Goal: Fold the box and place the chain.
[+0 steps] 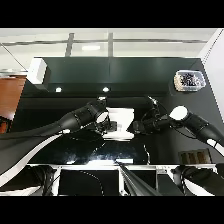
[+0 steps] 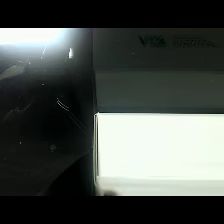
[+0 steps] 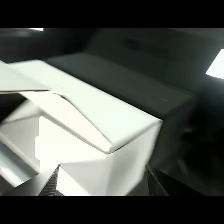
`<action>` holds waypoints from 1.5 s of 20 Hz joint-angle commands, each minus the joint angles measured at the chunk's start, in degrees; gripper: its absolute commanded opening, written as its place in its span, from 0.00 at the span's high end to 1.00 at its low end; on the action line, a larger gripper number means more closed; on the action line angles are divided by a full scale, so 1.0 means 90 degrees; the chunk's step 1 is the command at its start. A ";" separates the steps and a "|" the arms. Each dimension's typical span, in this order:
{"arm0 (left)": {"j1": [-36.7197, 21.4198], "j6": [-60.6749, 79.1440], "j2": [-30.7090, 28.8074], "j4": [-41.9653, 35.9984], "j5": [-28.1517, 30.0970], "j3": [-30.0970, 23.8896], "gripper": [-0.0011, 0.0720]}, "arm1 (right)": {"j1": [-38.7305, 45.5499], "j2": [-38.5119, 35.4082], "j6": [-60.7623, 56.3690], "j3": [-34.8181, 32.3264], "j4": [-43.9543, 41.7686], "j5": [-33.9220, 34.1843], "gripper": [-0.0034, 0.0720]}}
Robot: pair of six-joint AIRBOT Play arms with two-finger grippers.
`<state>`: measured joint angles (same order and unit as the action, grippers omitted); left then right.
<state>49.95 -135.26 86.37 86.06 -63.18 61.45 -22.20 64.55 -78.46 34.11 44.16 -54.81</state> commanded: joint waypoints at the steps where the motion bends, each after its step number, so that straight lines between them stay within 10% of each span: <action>1: -0.0002 0.0000 0.0002 0.0002 0.0000 0.0005 0.95 | -0.0646 0.0000 -0.1933 0.0493 0.1843 0.0250 0.18; 5: -0.0002 0.0000 0.0002 0.0002 -0.0012 0.0005 0.95 | -0.1392 0.0036 -0.3354 0.0886 0.2999 0.0282 0.19; 9: -0.0002 0.0000 0.0002 0.0002 -0.0012 0.0005 0.95 | -0.1921 0.0423 -0.3971 0.1302 0.3424 0.0211 0.47; 30: -0.0002 0.0000 0.0002 0.0002 -0.0007 0.0005 0.95 | -0.2441 0.1290 -0.5819 0.1540 0.4493 -0.0457 0.55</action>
<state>49.95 -135.33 86.35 86.06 -63.11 61.45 -44.14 75.26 -127.76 47.90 84.18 -58.30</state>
